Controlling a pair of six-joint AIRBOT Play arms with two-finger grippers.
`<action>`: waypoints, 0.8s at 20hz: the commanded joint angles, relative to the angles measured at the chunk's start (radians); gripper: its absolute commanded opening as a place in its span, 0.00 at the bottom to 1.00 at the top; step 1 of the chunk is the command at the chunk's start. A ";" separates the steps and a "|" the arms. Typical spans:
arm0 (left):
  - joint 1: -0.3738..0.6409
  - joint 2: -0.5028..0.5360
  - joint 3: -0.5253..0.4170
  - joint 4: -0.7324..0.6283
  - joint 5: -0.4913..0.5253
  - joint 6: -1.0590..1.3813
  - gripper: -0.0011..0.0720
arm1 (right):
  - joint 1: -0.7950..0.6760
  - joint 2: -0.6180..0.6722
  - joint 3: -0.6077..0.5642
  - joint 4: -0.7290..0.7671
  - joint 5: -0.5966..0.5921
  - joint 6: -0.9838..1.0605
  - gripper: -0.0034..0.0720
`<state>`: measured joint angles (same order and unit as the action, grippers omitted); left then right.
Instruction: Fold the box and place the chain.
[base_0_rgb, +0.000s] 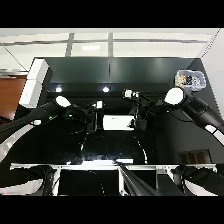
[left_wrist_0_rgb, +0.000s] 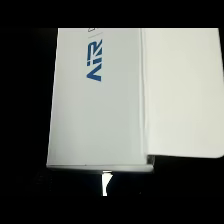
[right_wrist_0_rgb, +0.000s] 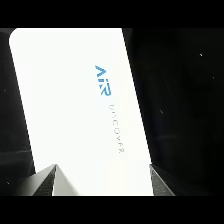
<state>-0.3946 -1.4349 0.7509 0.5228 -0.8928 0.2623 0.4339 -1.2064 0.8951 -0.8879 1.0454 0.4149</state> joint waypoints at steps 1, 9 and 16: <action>0.000 -0.001 0.000 0.000 0.000 0.000 0.68 | 0.017 -0.003 0.002 -0.056 -0.011 -0.005 0.98; 0.000 -0.001 0.000 0.000 -0.001 0.000 0.67 | 0.031 -0.006 0.002 -0.093 -0.089 -0.005 0.93; 0.000 -0.001 0.000 0.000 -0.001 0.000 0.68 | 0.031 -0.007 0.002 -0.082 -0.063 -0.003 0.69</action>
<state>-0.3946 -1.4349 0.7509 0.5220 -0.8925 0.2604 0.4644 -1.2118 0.8963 -0.9714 0.9722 0.4107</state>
